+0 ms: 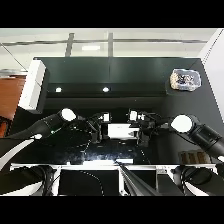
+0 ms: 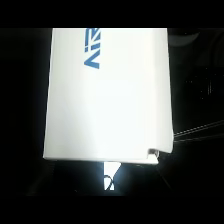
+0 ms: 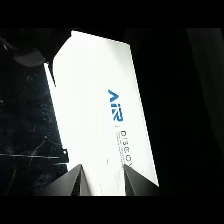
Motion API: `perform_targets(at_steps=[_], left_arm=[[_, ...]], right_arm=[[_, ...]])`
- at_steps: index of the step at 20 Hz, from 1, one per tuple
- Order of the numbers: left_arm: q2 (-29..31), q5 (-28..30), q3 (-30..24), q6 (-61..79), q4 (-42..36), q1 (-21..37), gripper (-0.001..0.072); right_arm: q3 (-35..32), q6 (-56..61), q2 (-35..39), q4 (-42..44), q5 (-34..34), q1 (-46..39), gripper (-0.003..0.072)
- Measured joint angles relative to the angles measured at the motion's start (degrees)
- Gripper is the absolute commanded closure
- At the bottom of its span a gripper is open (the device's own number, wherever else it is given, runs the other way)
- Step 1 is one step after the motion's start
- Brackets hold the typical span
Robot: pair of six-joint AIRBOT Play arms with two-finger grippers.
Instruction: Fold the box and place the chain.
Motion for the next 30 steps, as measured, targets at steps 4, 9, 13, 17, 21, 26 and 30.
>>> perform_targets(at_steps=[4, 9, 13, 17, 21, 26, 30], left_arm=[[0.0, 0.0, 0.0, -0.1, 0.0, 0.0, 0.0313], [0.0, 0.0, 0.0, -0.1, 0.0, 0.0, 0.0313], [0.0, 0.0, 0.0, 0.0, 0.0, 0.0, 0.0313], [0.0, 0.0, 0.0, 0.0, 0.0, 0.0, 0.0313], [0.0, 0.0, 0.0, 0.0, 0.0, 0.0, 0.0313], [0.0, 0.0, 0.0, 0.1, 0.0, 0.0, 0.0313], [0.0, 0.0, 0.0, 0.1, 0.0, 0.0, 0.0314]], right_arm=[[0.0, 0.0, 0.0, 0.0, -1.4, 0.0, 0.0387], [0.0, 0.0, 0.0, -0.2, -2.3, 0.0, 0.0387], [0.0, 0.0, -0.5, -0.7, -2.6, 0.0, 0.0387], [0.0, 0.2, -0.9, -1.0, -2.7, 0.0, 0.0387], [0.0, 0.2, -1.1, -1.0, -2.5, 0.0, 0.0387], [0.0, 0.7, -1.1, -1.0, -1.6, 0.0, 0.0387], [0.0, 1.5, -1.1, -1.0, -0.5, 0.0, 0.0386]])
